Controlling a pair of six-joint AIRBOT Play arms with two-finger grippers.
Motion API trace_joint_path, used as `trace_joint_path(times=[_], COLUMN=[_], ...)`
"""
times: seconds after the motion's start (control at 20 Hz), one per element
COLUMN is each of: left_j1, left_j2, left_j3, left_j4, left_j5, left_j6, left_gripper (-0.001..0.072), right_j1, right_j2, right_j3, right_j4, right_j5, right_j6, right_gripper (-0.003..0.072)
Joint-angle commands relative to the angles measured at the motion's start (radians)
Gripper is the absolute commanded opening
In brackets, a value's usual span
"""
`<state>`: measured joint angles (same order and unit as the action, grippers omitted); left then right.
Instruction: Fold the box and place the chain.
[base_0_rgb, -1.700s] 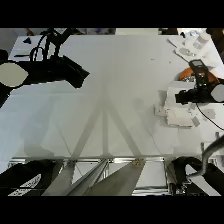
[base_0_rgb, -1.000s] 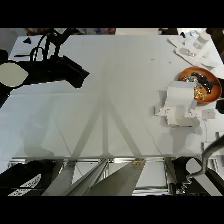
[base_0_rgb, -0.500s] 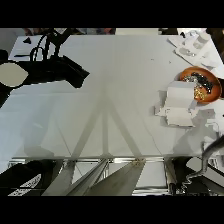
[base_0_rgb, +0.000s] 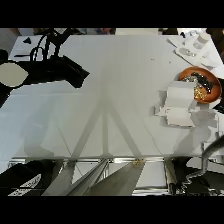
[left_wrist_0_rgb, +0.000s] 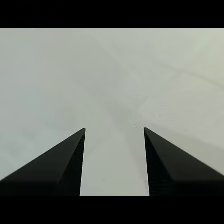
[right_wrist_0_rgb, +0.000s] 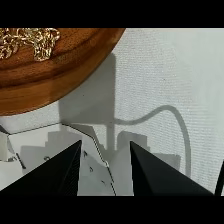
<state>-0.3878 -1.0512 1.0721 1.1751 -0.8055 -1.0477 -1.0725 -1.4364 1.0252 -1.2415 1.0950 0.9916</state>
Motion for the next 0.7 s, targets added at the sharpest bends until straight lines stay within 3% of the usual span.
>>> trace_joint_path(times=[0.0, 0.25, 0.3, 0.45, 0.65], left_j1=[0.000, 0.000, 0.000, 0.000, 0.000], left_j2=[0.000, 0.000, 0.000, 0.000, 0.000], left_j3=[0.001, 0.001, 0.001, 0.001, 0.001], left_j4=[0.000, 0.000, 0.000, 0.000, 0.000], left_j5=[0.000, 0.000, 0.000, 0.000, 0.000], left_j6=[0.000, 0.000, 0.000, 0.000, 0.000], left_gripper=[0.0395, 0.0395, 0.0395, 0.0395, 0.0395], right_j1=[-0.001, -0.001, -0.001, -0.001, -0.001], right_j2=[-0.059, -0.148, -0.159, -0.164, -0.164], right_j3=[0.021, 0.021, 0.021, 0.021, 0.021], right_j4=[0.016, 0.019, 0.019, 0.023, 0.100], right_j5=[0.025, 0.171, 0.187, 0.180, 0.174], right_j6=[-0.033, -0.051, -0.051, -0.059, -0.060], right_gripper=[0.0341, 0.0333, 0.0295, 0.0008, 0.0009])
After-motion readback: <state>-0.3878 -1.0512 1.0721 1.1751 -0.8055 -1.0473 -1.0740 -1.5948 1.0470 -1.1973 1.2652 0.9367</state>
